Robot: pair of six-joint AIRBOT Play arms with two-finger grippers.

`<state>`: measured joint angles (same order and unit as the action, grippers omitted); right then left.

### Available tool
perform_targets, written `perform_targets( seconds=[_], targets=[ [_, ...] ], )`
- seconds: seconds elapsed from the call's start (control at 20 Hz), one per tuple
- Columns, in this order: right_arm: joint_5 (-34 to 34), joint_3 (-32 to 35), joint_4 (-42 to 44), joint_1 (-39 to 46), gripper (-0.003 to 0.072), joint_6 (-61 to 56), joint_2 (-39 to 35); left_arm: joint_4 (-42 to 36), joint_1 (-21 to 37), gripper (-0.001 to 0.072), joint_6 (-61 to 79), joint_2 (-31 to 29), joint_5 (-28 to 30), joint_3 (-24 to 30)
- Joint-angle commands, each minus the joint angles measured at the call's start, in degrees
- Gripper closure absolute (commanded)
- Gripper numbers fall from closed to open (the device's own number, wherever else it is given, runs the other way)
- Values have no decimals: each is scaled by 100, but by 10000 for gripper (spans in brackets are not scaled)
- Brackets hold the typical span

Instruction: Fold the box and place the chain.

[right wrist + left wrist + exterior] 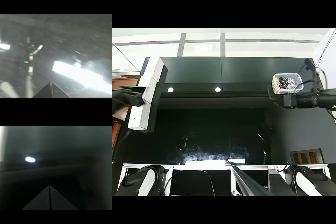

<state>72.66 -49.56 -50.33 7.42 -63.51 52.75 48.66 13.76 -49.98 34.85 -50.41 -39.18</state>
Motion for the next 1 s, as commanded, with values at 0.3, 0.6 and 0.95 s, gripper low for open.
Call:
perform_targets(
  seconds=[0.3,0.6,0.95],
  targets=[
    [-1353,1722,-2321,92,649,-1690,-1740,4218,-3958,679,-5128,634,13,61],
    [-1340,1790,-2321,92,650,-1687,-1740,4172,-3934,678,-5121,758,15,61],
    [-1340,1790,-2321,92,650,-1685,-1740,4172,-3934,678,-5121,761,44,61]
  ],
)
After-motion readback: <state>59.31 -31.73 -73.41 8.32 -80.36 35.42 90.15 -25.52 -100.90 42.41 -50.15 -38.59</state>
